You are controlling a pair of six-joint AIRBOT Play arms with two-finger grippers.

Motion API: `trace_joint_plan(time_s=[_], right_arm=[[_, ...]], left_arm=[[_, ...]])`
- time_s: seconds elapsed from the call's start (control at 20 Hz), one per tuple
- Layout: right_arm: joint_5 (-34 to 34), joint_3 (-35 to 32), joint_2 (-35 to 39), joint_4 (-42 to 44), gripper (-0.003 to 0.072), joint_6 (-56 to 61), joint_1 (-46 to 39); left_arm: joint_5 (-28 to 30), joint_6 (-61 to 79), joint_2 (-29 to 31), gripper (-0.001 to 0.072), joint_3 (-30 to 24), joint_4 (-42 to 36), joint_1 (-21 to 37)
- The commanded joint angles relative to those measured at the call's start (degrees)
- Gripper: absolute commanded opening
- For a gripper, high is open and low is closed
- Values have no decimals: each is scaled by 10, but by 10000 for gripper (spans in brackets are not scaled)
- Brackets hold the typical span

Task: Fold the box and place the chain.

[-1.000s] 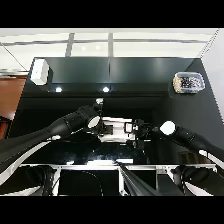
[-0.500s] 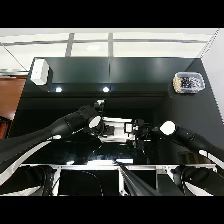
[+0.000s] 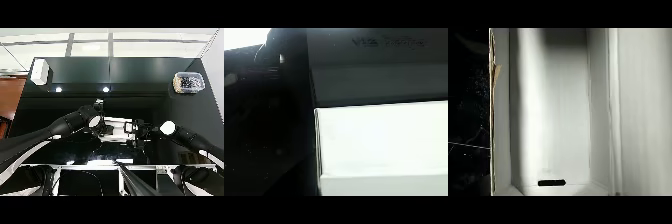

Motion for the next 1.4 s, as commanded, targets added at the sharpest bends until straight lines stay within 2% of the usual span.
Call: trace_joint_plan(time_s=[0.0, 0.15, 0.25, 0.35, 0.55, 0.85, 1.3, 1.35], right_arm=[[2, 0, 3, -4, 635, 8, 0], [5, 5, 22, -72, 635, 77, -2], [37, 8, 42, -128, 634, 98, -8], [55, 9, 60, -143, 634, 100, -12], [56, 9, 67, -140, 634, 100, -12], [78, 9, 67, -77, 634, 100, -12], [82, 9, 67, -76, 630, 100, -12], [82, 9, 67, -74, 481, 100, -12]], left_arm=[[-10, 2, 0, 27, 0, 1, 0], [-23, 1, 1, 27, 0, 13, 0], [-22, 1, 0, 26, 0, 13, 0], [-22, 1, 0, 26, 0, 14, 0], [-23, 1, 0, 25, 0, 23, 0], [-27, 1, 0, 25, 0, 29, 0], [-19, -1, 0, 26, 0, 30, 0], [-19, -1, 0, 25, 0, 30, 0]])
